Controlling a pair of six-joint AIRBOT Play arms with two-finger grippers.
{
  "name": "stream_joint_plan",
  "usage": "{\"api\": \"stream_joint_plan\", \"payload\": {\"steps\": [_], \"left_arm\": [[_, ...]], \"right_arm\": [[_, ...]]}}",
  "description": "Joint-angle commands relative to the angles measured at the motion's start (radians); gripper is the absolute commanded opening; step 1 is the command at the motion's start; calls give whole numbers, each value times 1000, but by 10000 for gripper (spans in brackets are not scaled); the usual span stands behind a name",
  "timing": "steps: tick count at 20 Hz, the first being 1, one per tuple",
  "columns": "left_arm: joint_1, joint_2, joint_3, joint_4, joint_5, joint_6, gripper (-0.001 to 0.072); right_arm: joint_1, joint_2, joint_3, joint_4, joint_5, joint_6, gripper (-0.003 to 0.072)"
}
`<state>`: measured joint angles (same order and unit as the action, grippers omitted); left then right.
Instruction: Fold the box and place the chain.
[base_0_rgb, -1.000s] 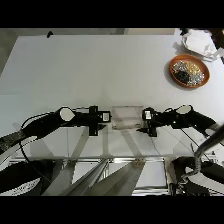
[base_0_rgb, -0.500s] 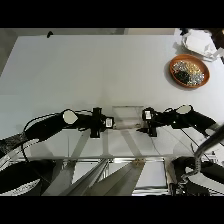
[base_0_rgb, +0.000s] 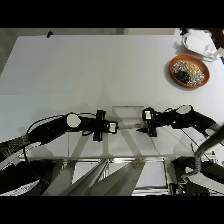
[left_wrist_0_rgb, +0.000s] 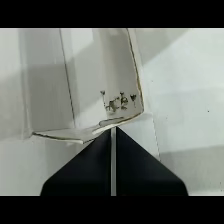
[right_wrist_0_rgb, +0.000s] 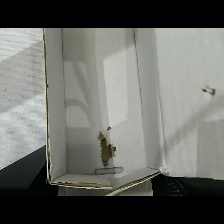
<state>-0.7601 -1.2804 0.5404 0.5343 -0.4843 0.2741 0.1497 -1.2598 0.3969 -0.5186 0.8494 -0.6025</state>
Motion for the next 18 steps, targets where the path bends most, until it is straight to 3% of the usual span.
{"api": "stream_joint_plan", "payload": {"steps": [1, 13, 15, 18], "left_arm": [[-3, 1, 0, -77, 28, 0, 31], [-64, -2, 0, -93, 28, 63, 43], [-64, -1, 0, -93, 38, 63, 104], [-63, 6, 0, -91, 23, 43, 102]], "right_arm": [[1, 1, 0, 0, 0, 0, 454], [0, 1, 0, 0, 0, 0, 454], [1, 1, 0, 0, 0, 0, 454], [1, 1, 0, 0, 0, 0, 454]]}}
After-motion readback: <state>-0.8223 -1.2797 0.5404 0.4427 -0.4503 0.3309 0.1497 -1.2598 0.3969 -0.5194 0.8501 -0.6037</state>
